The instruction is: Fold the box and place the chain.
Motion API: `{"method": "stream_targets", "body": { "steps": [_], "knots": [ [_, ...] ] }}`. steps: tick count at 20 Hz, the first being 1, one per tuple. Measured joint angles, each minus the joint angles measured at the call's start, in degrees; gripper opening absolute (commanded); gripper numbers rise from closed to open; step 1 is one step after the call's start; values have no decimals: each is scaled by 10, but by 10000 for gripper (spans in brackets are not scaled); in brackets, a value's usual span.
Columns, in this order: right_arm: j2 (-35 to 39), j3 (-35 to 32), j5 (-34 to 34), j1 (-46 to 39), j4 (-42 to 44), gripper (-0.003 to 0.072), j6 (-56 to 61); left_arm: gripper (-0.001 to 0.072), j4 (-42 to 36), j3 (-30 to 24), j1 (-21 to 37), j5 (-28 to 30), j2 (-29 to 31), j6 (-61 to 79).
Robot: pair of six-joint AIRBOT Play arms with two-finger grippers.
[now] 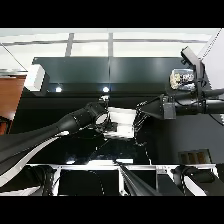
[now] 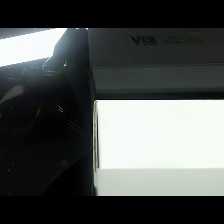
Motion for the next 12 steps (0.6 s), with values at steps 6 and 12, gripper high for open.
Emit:
{"method": "stream_targets", "body": {
  "steps": [6, 12],
  "knots": [
    [-13, 12, -15, 19, 15, 12, -3, 28, 0, 0, 0, 0, 0, 0],
    [-79, -3, -52, 79, -52, 14, -7, 28, 0, 0, 0, 0, 0, 0]
  ]
}}
